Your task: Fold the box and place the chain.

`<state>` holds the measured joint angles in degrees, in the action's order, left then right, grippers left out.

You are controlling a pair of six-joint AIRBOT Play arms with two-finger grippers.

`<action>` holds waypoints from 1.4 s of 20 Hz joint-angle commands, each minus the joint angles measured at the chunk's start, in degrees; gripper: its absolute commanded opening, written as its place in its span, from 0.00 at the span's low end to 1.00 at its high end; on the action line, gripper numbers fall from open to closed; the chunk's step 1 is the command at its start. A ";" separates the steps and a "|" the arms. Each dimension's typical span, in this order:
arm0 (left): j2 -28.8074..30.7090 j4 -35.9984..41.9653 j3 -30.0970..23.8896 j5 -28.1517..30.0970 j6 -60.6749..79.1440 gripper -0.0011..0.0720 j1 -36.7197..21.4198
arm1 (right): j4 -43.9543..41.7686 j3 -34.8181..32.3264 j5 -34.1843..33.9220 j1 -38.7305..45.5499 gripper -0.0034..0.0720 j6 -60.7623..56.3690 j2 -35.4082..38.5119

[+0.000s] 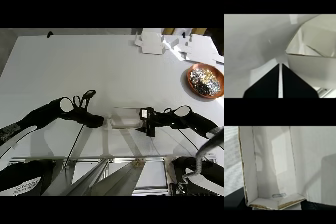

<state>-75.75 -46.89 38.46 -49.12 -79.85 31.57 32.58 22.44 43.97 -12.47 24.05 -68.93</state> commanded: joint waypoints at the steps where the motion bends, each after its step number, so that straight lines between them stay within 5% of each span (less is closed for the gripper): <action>1: 1.57 2.54 0.33 0.42 1.64 0.15 0.66 | -0.02 0.02 0.00 -0.02 0.46 0.02 0.00; 3: 4.07 2.54 0.33 1.40 1.64 0.15 0.68 | 0.00 0.02 0.00 -0.02 0.46 0.00 0.00; 5: 5.18 2.67 0.33 1.33 1.62 0.33 0.68 | 0.00 0.02 0.00 -0.02 0.46 0.00 0.00; 10: 5.09 7.65 0.33 3.39 4.42 0.34 2.64 | 0.00 0.02 0.00 -0.02 0.46 0.00 0.00; 12: 5.09 7.91 0.46 3.93 4.85 0.42 3.19 | 0.00 0.02 0.00 -0.02 0.46 0.00 0.00; 23: 4.90 7.69 1.46 5.79 4.39 0.42 5.70 | -0.02 0.02 0.02 -0.02 0.46 0.00 0.00; 28: 2.38 -3.58 5.20 5.18 -8.15 0.42 8.35 | 0.00 0.02 0.02 -0.02 0.46 0.00 0.00</action>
